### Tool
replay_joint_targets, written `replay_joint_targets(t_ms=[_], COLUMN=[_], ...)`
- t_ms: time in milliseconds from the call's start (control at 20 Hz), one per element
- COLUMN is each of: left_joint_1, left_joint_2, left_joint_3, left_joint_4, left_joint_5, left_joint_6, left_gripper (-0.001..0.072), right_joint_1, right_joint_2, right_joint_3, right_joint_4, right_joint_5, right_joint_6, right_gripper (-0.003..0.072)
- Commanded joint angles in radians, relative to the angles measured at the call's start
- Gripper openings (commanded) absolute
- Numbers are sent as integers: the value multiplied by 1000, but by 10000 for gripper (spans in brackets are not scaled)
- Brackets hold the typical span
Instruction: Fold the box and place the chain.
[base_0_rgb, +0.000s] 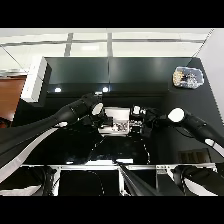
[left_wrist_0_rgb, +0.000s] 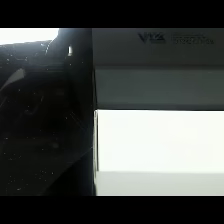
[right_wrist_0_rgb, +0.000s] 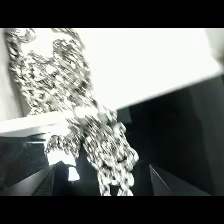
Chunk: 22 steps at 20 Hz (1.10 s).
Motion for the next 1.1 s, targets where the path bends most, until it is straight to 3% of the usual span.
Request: replay_joint_targets(t_ms=[0, 350, 450, 500, 550, 800, 1050], left_joint_1=[1, 1, 1, 1, 1, 1, 1], left_joint_2=[0, 0, 0, 0, 0, 0, 0], left_joint_3=[0, 0, 0, 0, 0, 0, 0], left_joint_4=[0, 0, 0, 0, 0, 0, 0], left_joint_5=[-2, -2, -2, -2, -2, -2, -2], left_joint_6=[0, 0, 0, 0, 0, 0, 0], left_gripper=[30, 30, 30, 30, 29, 30, 30], right_joint_1=[2, 2, 2, 2, 2, 2, 2], right_joint_2=[-78, -118, -117, -115, -107, 25, 227], right_joint_3=[20, 27, 27, 27, 27, 27, 89], right_joint_4=[104, 107, 105, 99, 82, -129, -190], right_joint_5=[-8, -15, -14, -6, 2, 10, 229], right_joint_6=[-192, -190, -146, -131, -120, 176, 502], right_gripper=[720, 715, 363, 144, 5, 6, 6])
